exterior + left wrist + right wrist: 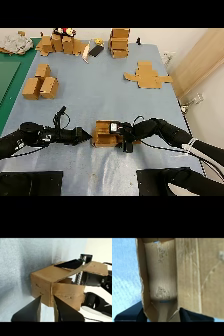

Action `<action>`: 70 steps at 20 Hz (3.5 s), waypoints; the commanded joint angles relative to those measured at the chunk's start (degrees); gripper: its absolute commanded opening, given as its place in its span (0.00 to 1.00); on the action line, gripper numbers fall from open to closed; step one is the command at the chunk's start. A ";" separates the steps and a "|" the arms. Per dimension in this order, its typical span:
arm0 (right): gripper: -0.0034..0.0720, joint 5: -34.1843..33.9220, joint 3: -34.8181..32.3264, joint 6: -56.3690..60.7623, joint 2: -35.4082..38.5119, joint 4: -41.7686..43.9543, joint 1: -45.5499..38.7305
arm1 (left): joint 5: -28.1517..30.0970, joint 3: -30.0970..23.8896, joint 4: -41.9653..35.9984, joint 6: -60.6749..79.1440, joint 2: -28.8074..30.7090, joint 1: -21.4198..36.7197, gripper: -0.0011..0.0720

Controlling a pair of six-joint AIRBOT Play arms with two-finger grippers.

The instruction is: Fold the box.

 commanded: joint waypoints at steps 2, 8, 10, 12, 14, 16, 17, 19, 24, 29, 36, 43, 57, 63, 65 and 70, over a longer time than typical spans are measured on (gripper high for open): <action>0.65 0.02 0.02 0.02 0.02 0.00 0.07 | 0.09 0.04 -2.40 1.68 -0.96 -0.39 0.35; 0.65 0.02 0.02 0.02 0.02 0.00 0.07 | 2.19 0.04 -5.99 6.99 -0.96 -3.19 0.35; 0.65 0.02 0.02 0.02 0.04 0.00 0.07 | 3.19 0.04 -5.88 6.99 -0.96 -3.19 0.35; 0.65 0.02 0.02 0.00 0.04 -0.02 0.07 | 3.43 0.04 -5.79 6.99 -0.92 -3.15 0.35; 0.65 0.00 0.02 0.02 0.02 0.00 0.07 | 3.34 0.04 -5.70 6.99 -0.94 -3.23 0.35; 0.65 0.02 0.02 0.02 0.02 0.00 0.02 | 3.61 0.04 -5.73 7.02 -0.94 -3.54 0.35; 0.65 0.02 0.02 0.02 0.02 0.00 0.02 | 3.69 0.04 -5.73 6.99 -0.94 -3.54 0.34; 0.65 0.02 0.02 0.02 0.02 -0.02 0.02 | 4.28 0.04 -5.73 6.99 -0.96 -3.54 0.34; 0.65 0.02 0.02 0.02 0.02 0.00 0.02 | 4.59 1.20 -5.31 6.51 -2.05 -3.98 0.35; 0.65 0.02 0.02 0.02 0.04 0.00 0.02 | 7.85 4.96 4.70 -1.18 -2.19 -8.85 0.35; 0.65 0.02 0.02 0.02 0.02 0.00 0.02 | 9.75 5.55 10.80 -9.73 -2.21 -12.66 0.35; 0.65 0.02 0.02 0.02 0.02 -0.02 0.02 | 11.43 8.66 17.70 -9.64 -2.36 -15.08 0.34; 0.65 0.02 0.02 0.02 0.02 0.00 0.02 | 8.46 11.37 22.95 -21.86 -5.97 -15.32 0.60; 0.65 0.02 0.02 0.02 0.02 0.00 0.02 | 7.93 17.81 38.12 -34.29 -7.17 -18.12 0.60; 0.65 0.02 0.02 0.02 0.04 0.00 0.02 | 5.99 20.50 46.80 -41.72 -8.63 -20.02 0.60; 0.65 0.02 0.02 0.00 0.02 0.00 0.02 | 1.70 28.46 60.54 -54.75 -11.63 -25.77 0.60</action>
